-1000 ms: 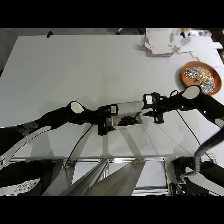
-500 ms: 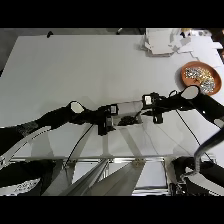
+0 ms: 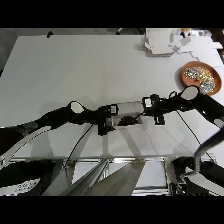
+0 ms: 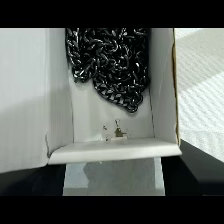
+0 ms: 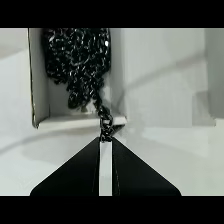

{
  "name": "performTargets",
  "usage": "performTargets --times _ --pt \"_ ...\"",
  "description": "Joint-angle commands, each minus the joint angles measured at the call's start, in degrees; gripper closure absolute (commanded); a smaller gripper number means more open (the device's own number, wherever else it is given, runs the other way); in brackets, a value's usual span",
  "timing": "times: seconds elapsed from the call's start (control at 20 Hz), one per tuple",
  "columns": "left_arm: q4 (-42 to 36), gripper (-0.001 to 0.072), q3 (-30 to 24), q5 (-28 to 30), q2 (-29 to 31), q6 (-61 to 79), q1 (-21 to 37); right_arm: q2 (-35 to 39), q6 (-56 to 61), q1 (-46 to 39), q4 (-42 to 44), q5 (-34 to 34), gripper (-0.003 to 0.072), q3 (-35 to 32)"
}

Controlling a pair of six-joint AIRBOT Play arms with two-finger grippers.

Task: Fold the box and place the chain.

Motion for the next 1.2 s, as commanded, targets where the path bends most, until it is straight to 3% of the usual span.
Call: performTargets --times 0.0,0.2,0.35,0.55,0.8,1.15 --pt "0.00 0.0436 0.02 0.00 0.04 0.00 0.04 0.90 4.85 0.00 -5.42 0.42 0.0669 -0.04" --pt "0.00 0.0436 0.02 0.00 0.04 0.00 0.04 4.83 12.00 0.00 -10.19 0.44 0.0669 -0.02" --pt "0.00 0.0436 0.02 0.00 0.04 0.00 0.04 10.34 16.81 0.00 -9.14 0.44 0.0669 -0.02" --pt "0.00 0.0436 0.02 0.00 0.04 0.00 0.04 18.58 18.45 0.00 -2.23 0.44 0.0669 -0.02" --pt "0.00 0.0436 0.02 0.00 0.04 0.00 0.04 22.56 18.40 2.58 14.69 0.55 0.0669 -0.02" --pt "0.00 0.0436 0.02 0.00 0.04 0.00 0.04 22.27 18.53 11.69 16.87 -4.37 0.0669 -0.04"
